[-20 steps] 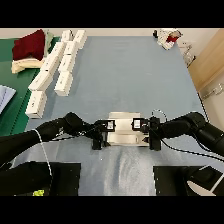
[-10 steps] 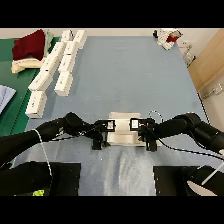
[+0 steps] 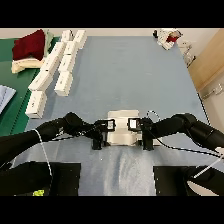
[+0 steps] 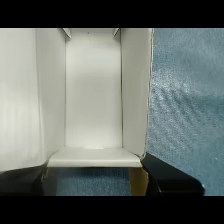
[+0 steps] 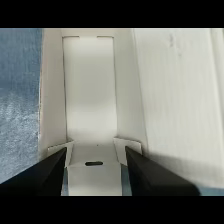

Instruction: Fold the box.

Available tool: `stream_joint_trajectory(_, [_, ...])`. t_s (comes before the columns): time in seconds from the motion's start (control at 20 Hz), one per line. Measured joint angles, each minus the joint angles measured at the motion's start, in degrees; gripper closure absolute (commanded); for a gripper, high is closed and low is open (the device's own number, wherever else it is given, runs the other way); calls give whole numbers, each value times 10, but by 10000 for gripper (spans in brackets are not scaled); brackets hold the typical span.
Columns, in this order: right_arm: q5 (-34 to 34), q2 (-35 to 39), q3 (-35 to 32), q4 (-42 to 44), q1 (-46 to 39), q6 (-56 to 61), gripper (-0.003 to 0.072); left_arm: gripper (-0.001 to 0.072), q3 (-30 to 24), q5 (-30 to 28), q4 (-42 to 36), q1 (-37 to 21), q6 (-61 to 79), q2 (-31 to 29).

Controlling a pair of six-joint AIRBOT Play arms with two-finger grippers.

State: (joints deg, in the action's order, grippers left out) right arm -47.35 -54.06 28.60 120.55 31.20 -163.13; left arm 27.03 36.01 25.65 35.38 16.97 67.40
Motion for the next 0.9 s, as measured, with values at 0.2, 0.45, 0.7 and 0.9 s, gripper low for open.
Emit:
stream_joint_trajectory(0.2, [-2, 1, 0, 2, -1, 1, 221, 261, 0, 0, 0, 0, 1, 0])
stream_joint_trajectory(0.45, [-41, 24, 5, -52, -1, 127, 680, 260, 0, 0, 1, 0, 2, 0])
stream_joint_trajectory(0.7, [-122, 49, 28, -198, -16, 456, 683, 260, 0, 0, 1, 0, 2, 0])
stream_joint_trajectory(0.9, [-184, 54, 42, -246, -116, 654, 684, 260, 0, 0, 1, 0, 2, 0])
